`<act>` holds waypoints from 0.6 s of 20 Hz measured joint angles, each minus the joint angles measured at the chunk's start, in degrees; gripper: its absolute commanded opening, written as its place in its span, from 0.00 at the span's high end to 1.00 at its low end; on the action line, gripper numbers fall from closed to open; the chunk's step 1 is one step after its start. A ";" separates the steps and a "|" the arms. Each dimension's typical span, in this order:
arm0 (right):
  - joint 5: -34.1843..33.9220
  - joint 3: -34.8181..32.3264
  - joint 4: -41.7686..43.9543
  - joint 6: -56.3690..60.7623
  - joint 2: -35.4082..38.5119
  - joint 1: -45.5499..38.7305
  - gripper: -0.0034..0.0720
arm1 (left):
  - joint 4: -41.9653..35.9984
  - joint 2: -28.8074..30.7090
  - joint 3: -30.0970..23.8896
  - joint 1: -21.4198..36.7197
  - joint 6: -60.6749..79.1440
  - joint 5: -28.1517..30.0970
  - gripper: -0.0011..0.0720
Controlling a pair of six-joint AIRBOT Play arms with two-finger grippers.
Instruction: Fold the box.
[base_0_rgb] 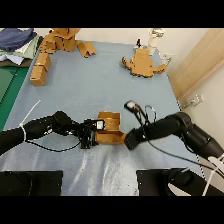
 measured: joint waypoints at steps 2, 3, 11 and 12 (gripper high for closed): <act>-1.57 -3.17 -1.53 -4.28 1.38 1.18 0.41 | 0.00 0.00 0.00 0.00 0.00 0.00 0.53; -1.57 -4.33 -2.95 -6.19 1.57 1.55 0.41 | 0.00 0.00 0.00 0.00 0.00 0.00 0.53; 13.84 -7.02 -11.21 -19.47 -1.05 2.38 0.41 | -0.02 0.00 0.00 0.00 -0.02 0.00 0.53; 15.32 -7.06 -10.51 -21.00 -1.51 2.40 0.41 | -0.02 0.00 0.00 0.00 -0.02 0.00 0.53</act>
